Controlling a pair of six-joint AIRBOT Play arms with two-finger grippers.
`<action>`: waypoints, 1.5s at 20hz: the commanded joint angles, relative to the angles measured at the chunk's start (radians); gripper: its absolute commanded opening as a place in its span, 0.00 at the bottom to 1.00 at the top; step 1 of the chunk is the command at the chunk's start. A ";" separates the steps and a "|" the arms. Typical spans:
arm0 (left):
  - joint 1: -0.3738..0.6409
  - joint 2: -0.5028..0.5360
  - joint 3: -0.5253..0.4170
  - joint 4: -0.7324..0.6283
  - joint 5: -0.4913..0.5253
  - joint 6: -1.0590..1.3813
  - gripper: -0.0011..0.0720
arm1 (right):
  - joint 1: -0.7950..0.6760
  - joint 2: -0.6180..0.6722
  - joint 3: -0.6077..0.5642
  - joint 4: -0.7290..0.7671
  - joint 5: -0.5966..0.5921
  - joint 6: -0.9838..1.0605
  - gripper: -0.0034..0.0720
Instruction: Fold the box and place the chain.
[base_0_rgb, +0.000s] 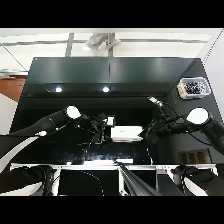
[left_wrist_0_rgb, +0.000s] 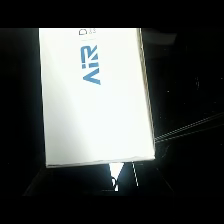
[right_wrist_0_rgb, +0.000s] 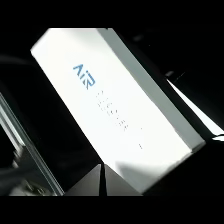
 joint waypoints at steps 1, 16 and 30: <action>0.000 -0.001 -0.001 0.000 0.000 0.000 0.70 | -0.041 -0.014 -0.094 0.317 -0.072 0.023 0.08; 0.000 -0.001 -0.001 0.000 0.000 0.000 0.70 | -0.021 -0.121 -0.108 0.320 -0.087 0.060 0.08; 0.000 -0.001 -0.001 0.000 0.000 0.000 0.70 | -0.021 -0.136 -0.124 0.260 -0.144 0.085 0.08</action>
